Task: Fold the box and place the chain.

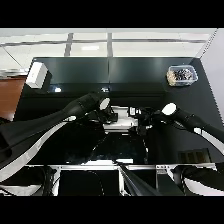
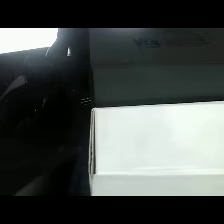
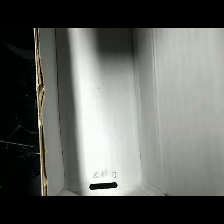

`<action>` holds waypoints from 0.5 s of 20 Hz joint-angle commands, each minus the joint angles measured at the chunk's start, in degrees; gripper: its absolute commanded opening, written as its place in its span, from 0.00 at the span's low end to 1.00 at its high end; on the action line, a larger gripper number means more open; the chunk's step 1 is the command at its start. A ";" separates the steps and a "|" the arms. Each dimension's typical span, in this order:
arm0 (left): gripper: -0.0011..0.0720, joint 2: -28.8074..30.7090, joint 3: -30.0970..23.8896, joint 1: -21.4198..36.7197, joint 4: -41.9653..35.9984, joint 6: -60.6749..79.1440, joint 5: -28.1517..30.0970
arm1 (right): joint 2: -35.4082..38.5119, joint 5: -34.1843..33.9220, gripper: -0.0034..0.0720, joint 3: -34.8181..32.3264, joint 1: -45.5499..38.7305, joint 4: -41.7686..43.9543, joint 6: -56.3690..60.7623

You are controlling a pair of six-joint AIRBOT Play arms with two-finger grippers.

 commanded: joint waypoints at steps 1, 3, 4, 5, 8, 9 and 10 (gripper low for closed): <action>0.17 -0.20 0.04 -0.13 0.22 -0.42 -0.59 | -0.02 0.02 0.36 0.04 0.00 0.00 0.00; 0.05 -0.22 0.04 -0.13 0.20 -0.44 -0.48 | -0.02 0.02 0.36 0.04 0.00 0.00 0.00; 0.05 -0.33 0.04 -0.13 0.15 -0.44 -0.57 | -0.02 0.02 0.36 0.04 0.00 0.00 0.00; 0.05 -0.42 0.04 -0.13 -0.02 -0.42 -0.59 | -0.02 0.00 0.36 0.04 0.00 0.00 0.00; 0.33 -0.42 0.04 -0.13 -0.48 -0.37 -0.59 | -0.02 0.02 0.36 0.04 0.00 0.00 0.00; 0.59 -0.42 0.04 -0.13 -0.48 -0.37 -0.61 | -0.02 0.02 0.36 0.04 0.00 0.00 0.00; 0.67 -0.42 0.04 -0.13 -0.48 -0.37 -0.68 | -0.04 0.02 0.36 0.04 0.00 0.00 0.00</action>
